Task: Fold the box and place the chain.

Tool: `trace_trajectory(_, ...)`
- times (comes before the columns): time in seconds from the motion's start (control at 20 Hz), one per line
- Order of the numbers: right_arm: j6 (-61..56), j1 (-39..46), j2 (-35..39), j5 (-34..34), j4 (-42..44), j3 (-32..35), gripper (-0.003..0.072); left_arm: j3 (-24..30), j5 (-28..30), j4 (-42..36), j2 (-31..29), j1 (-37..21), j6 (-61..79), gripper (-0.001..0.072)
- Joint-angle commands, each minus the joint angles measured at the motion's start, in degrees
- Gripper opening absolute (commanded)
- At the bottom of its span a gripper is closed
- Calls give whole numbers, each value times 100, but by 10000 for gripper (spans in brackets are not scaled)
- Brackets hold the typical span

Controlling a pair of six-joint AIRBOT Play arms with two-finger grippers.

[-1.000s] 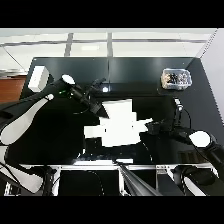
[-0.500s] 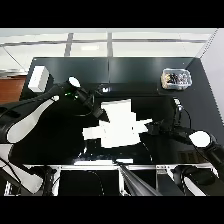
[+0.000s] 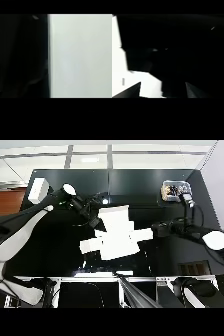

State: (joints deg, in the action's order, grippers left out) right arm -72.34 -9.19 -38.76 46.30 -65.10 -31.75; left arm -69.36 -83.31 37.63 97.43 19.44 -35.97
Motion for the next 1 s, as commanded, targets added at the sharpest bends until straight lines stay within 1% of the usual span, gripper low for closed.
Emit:
trace_trajectory(0.0, 636, 127, 2, 734, -817, -560, 614, 1069, 1464, -59, -1086, 223, 743, 25)
trace_trajectory(0.05, 859, 107, -9, 758, -743, -549, 613, 1491, 2048, -72, -1427, 328, 1174, 26)
trace_trajectory(0.1, 1141, 63, -9, 723, -675, -507, 613, 1764, 2496, -9, -1646, 417, 1585, 26)
trace_trajectory(0.15, 1565, -13, -9, 667, -568, -422, 613, 1880, 2647, 122, -1764, 494, 1878, 25)
trace_trajectory(0.25, 2597, -243, -11, 575, -315, -151, 613, 1884, 2671, 138, -1709, 662, 2643, 26)
trace_trajectory(0.3, 3029, -376, -11, 518, -197, -2, 613, 1884, 2787, 136, -1652, 767, 3056, 25)
trace_trajectory(0.35, 3303, -518, -11, 424, -109, 157, 613, 1884, 2951, 96, -1598, 863, 3329, 26)
trace_trajectory(0.5, 3381, -907, -11, -50, -72, 623, 614, 1880, 3473, 52, -1456, 1088, 3582, 26)
trace_trajectory(0.6, 3381, -1187, -13, -308, -7, 887, 616, 1880, 3576, 151, -1349, 1119, 3580, 26)
trace_trajectory(0.65, 3381, -1309, -24, -323, 44, 951, 617, 1880, 3585, 157, -1303, 1115, 3580, 27)
trace_trajectory(0.7, 3381, -1419, -59, -317, 107, 986, 676, 1880, 3615, 155, -1261, 1117, 3578, 27)
trace_trajectory(0.75, 3390, -1510, -105, -313, 144, 1005, 713, 1880, 3644, 155, -1231, 1117, 3578, 27)
trace_trajectory(0.85, 3606, -1663, -238, -291, 146, 1010, 712, 1880, 3637, 153, -1222, 1119, 3578, 27)
trace_trajectory(0.95, 4273, -1788, -413, -262, 208, 1010, 711, 1880, 3630, 155, -1222, 1119, 3578, 27)
